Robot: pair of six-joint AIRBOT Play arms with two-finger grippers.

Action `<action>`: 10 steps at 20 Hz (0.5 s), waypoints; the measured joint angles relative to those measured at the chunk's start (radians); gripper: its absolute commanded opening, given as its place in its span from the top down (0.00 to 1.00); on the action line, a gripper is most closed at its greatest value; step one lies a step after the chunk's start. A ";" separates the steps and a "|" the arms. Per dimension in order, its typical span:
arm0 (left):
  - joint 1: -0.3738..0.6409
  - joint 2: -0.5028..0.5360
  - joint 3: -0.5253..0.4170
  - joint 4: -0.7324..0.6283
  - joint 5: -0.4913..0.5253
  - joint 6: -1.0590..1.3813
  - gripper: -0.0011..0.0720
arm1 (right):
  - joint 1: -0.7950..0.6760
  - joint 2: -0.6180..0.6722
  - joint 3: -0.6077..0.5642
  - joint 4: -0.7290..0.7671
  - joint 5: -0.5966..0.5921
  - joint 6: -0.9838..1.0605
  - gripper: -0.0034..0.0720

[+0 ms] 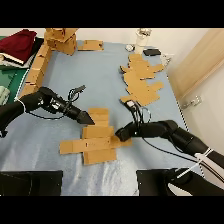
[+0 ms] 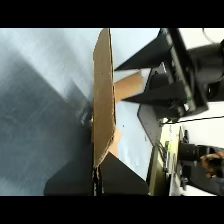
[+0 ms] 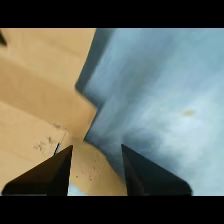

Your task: Fold the box.

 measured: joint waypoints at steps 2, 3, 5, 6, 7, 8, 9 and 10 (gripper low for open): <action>-0.020 0.024 0.000 -0.023 0.032 0.056 0.97 | -0.032 0.000 0.080 -0.054 -0.047 0.046 0.54; -0.035 0.037 0.000 -0.035 0.047 0.093 0.97 | -0.048 0.000 0.119 -0.077 -0.084 0.076 0.95; -0.076 0.063 0.000 -0.064 0.099 0.180 0.97 | -0.063 0.002 0.183 -0.100 -0.150 0.125 0.95; -0.097 0.072 0.000 -0.076 0.126 0.225 0.97 | -0.066 0.003 0.202 -0.109 -0.177 0.144 0.95; -0.121 0.082 -0.002 -0.087 0.150 0.276 0.97 | -0.069 0.006 0.216 -0.120 -0.198 0.168 0.95; -0.141 0.091 -0.006 -0.097 0.175 0.324 0.97 | -0.072 0.010 0.227 -0.134 -0.217 0.202 0.95; -0.160 0.100 -0.016 -0.110 0.200 0.374 0.97 | -0.072 0.016 0.234 -0.154 -0.235 0.237 0.95; -0.175 0.108 -0.030 -0.134 0.220 0.423 0.97 | -0.072 0.021 0.239 -0.171 -0.246 0.270 0.95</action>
